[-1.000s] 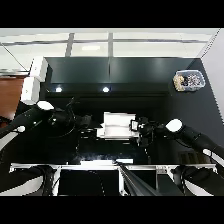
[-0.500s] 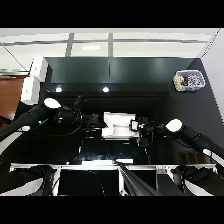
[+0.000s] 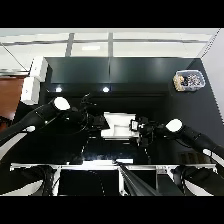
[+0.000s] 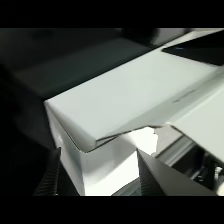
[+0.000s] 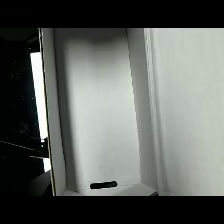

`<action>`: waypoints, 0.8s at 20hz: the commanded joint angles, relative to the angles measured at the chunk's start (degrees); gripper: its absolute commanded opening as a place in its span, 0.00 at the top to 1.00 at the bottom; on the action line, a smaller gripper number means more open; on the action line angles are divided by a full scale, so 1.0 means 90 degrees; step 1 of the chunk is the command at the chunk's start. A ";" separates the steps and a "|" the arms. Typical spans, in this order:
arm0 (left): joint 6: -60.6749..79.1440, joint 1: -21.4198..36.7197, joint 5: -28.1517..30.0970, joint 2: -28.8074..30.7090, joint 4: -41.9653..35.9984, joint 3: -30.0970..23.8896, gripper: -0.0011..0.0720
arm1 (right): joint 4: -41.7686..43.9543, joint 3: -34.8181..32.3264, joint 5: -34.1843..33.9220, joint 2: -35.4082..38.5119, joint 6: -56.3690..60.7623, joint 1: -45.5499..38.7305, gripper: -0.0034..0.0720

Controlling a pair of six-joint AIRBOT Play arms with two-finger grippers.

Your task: Fold the box and place the chain.

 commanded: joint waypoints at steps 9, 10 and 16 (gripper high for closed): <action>-0.2293 -0.1100 0.0056 -0.0051 0.2946 0.0814 0.25 | 0.0005 0.0002 -0.0002 -0.0002 0.0000 0.0000 0.38; -0.2404 -0.1134 -0.0068 -0.0073 0.2943 0.0855 0.25 | 0.0005 0.0002 -0.0002 -0.0002 0.0000 0.0000 0.38; -0.2761 -0.1163 -0.0352 -0.0090 0.2968 0.1064 0.25 | 0.0005 0.0002 -0.0002 -0.0002 0.0000 0.0000 0.38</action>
